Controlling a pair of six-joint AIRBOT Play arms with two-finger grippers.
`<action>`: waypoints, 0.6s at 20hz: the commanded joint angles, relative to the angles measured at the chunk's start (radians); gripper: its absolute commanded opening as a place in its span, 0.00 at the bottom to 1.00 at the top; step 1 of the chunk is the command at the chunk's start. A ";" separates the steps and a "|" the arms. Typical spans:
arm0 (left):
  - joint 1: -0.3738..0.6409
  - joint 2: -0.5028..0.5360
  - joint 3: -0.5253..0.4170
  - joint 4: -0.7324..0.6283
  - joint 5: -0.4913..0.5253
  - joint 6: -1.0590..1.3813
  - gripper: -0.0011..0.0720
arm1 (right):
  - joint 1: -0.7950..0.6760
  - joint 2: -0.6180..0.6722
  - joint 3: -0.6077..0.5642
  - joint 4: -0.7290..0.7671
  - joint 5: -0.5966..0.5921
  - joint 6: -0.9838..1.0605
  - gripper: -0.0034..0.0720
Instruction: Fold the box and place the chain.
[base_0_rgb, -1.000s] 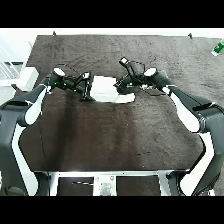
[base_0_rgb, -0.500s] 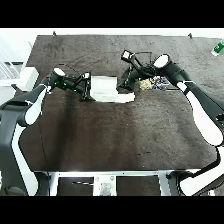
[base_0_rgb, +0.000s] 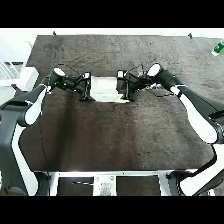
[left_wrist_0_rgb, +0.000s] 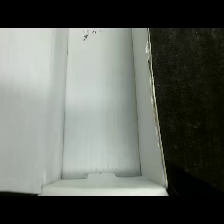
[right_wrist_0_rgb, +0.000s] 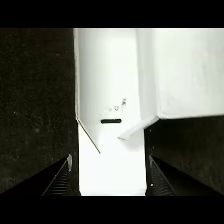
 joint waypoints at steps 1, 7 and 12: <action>0.001 0.001 0.000 0.000 0.000 0.000 0.69 | 0.023 -0.030 -0.003 -0.004 -0.043 -0.038 0.82; 0.001 0.001 0.000 0.000 0.000 0.000 0.69 | 0.044 -0.045 -0.003 0.025 -0.116 -0.051 0.56; 0.001 0.001 0.000 -0.001 0.001 0.000 0.68 | 0.080 -0.060 -0.003 0.097 -0.125 -0.076 0.41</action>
